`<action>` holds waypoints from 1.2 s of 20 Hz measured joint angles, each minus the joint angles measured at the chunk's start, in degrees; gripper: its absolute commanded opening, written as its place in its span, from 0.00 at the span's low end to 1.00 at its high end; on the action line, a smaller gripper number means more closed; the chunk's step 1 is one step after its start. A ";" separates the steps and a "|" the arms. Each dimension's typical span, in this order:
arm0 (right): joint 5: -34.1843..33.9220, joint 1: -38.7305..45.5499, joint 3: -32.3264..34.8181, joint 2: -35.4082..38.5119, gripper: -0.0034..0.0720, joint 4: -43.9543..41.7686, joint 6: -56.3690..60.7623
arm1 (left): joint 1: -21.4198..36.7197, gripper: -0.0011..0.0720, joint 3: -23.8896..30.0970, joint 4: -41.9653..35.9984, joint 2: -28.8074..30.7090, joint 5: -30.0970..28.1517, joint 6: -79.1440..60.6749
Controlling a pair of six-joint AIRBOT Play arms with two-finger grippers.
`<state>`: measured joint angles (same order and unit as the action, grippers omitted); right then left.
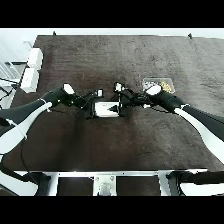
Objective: Fold the box and place the chain.
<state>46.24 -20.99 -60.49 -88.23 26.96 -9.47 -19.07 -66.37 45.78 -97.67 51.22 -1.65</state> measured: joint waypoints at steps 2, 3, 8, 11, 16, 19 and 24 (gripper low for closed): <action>-0.13 0.02 -0.72 0.11 0.50 -0.57 -0.13 | 0.00 0.74 0.00 0.07 0.00 0.02 0.00; -0.11 0.02 -1.05 0.11 0.46 -0.90 -0.20 | 0.00 0.74 0.00 0.09 0.00 0.02 -0.02; -0.26 0.07 -1.68 0.17 0.23 -1.44 -1.22 | -0.02 0.74 -0.02 0.13 0.02 0.11 -0.09; -0.28 0.07 -1.36 0.15 0.20 -1.90 -1.44 | -0.02 0.74 -0.02 0.11 0.00 0.28 -0.13; 0.33 -0.02 -0.13 0.02 0.13 -1.27 -1.53 | -0.02 0.74 -0.02 0.09 0.00 0.28 -0.11; 0.22 -0.13 0.13 0.02 0.13 -1.33 -1.64 | -0.02 0.74 -0.02 0.09 0.00 0.28 -0.11; -0.02 -0.98 0.85 0.02 0.13 -1.31 -1.62 | 0.00 0.74 -0.04 0.09 0.02 0.22 -0.13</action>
